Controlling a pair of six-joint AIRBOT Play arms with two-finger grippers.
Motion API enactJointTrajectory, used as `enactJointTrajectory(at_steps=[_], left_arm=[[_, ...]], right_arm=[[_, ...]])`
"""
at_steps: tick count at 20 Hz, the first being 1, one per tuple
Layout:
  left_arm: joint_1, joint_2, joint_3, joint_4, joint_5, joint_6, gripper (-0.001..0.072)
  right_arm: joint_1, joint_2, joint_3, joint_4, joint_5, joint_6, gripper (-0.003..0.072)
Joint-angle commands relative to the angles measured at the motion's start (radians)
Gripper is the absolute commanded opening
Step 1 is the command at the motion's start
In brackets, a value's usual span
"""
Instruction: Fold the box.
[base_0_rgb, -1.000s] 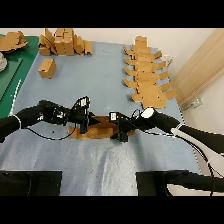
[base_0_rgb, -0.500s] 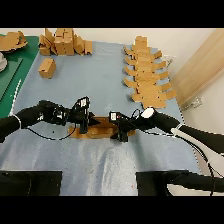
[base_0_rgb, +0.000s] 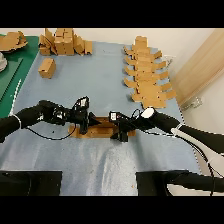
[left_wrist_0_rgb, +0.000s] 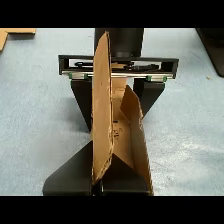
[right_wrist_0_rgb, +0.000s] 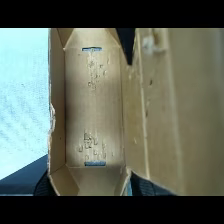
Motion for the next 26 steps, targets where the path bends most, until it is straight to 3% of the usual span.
enactJointTrajectory(at_steps=[1,9,10,11,12,17,18,19,20,23,26], left_arm=[[0.0,0.0,0.001,-0.005,0.005,-0.003,0.0011],[0.001,0.0,0.001,-0.01,0.053,-0.057,0.0013],[0.001,0.0,0.001,-0.01,0.054,-0.056,0.0065],[0.001,0.0,0.001,-0.012,0.063,-0.069,0.0252],[0.001,0.0,0.001,-0.012,0.069,-0.124,0.0287],[0.001,0.034,0.001,-0.011,0.111,-0.142,0.029],[0.001,0.057,0.001,0.0,0.148,-0.149,0.0347],[0.001,0.089,0.001,0.025,0.198,-0.189,0.047],[0.001,0.122,0.001,0.055,0.25,-0.261,0.0495],[0.001,0.242,0.001,0.339,0.311,-0.55,0.0494],[0.001,0.355,0.001,0.759,0.238,-0.948,0.0492]], right_arm=[[0.001,-0.001,0.001,0.0,0.0,0.0,0.058],[0.001,-0.001,0.0,0.0,0.0,0.0,0.058],[0.001,-0.001,0.0,0.0,0.0,0.0,0.0581],[0.001,-0.001,0.0,0.0,0.0,0.0,0.058],[0.001,-0.001,0.0,0.0,0.0,0.0,0.058],[0.001,-0.001,0.0,0.0,0.0,0.0,0.0581],[0.001,-0.001,0.0,0.0,0.0,0.0,0.0581],[0.001,-0.001,0.0,0.0,0.0,0.0,0.0581],[0.001,-0.001,0.0,-0.002,0.0,0.0,0.0581],[0.001,-0.001,0.0,-0.008,0.0,0.0,0.0581],[0.001,-0.001,0.0,-0.008,0.0,0.0,0.0581]])
